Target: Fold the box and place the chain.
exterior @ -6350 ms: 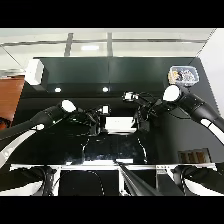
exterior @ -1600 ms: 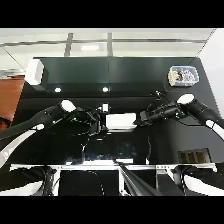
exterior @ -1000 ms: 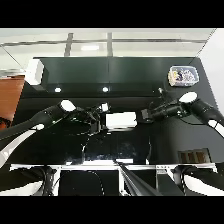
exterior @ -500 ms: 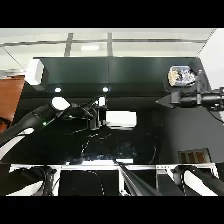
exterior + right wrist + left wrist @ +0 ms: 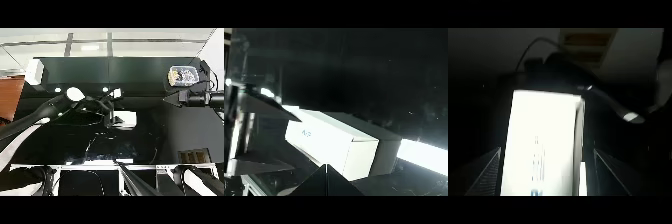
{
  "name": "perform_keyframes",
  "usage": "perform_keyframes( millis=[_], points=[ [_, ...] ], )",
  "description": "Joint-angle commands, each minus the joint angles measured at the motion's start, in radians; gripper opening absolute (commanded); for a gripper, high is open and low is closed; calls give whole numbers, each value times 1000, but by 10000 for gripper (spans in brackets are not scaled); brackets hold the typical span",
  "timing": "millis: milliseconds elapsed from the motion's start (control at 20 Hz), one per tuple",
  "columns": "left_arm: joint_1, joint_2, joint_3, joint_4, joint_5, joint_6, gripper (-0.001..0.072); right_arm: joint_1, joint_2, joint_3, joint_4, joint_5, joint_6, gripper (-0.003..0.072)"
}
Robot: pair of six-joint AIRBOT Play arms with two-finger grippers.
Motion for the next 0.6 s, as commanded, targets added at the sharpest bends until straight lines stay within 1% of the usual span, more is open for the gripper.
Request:
perform_keyframes(
  millis=[0,200,450,550],
  points=[
    [-6,-109,73,-32,-41,-47,707,-3,1,1,0,0,-3,10],
    [-4,-120,74,-31,-51,-66,707,-3,1,1,0,0,-27,10],
    [-2,-120,74,40,-54,-99,706,-3,1,1,0,-1,-35,10],
    [-2,-120,74,44,-78,-101,706,-3,1,1,0,-1,-38,10]
  ],
)
